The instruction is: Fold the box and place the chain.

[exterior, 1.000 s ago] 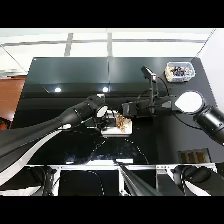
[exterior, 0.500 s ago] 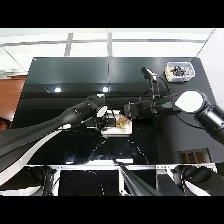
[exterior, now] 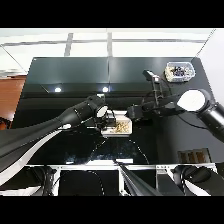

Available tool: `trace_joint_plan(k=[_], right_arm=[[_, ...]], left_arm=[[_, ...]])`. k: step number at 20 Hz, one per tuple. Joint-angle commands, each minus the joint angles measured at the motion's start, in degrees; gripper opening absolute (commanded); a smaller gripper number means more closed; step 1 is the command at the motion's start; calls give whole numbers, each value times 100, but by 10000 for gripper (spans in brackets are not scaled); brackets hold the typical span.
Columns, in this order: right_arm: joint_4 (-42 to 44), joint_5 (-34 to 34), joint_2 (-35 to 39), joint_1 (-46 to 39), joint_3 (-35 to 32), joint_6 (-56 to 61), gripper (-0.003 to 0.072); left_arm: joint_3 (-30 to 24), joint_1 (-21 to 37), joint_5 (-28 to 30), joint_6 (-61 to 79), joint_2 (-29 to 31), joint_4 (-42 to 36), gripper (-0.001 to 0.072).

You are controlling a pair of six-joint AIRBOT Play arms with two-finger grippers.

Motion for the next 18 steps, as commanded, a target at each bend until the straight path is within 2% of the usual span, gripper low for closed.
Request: trace_joint_plan(k=[1, 3, 6, 7, 9, 11, 14, 16, 18], right_arm=[[-922, 807, 221, -608, 55, -66, 222], [-1523, 1106, 372, -1016, 52, -66, 221], [-1537, 1027, 396, -1182, 33, -273, 221], [-1517, 968, 393, -1178, 13, -313, 221], [-1517, 896, 396, -1167, -28, -337, 221], [-1519, 831, 393, -1167, -44, -387, 221], [-1532, 802, 393, -1169, -44, -396, 221], [-1541, 796, 393, -1172, -44, -396, 221], [-1541, 791, 393, -1172, -44, -393, 221]], left_arm=[[4, 2, 81, 2, 2, 0, 29], [4, 0, 247, 2, -2, 0, 29], [7, 15, 308, 9, -2, -35, 30], [44, 20, 234, 13, -2, -166, 94], [236, 22, -57, 50, 11, -219, 690], [511, -28, -328, 595, 155, -50, 717], [518, -120, -623, 1364, 866, 326, 716], [251, -90, -1104, 1683, 1495, 1084, 716], [-380, 350, -1381, 1685, 2184, 1788, 717]])
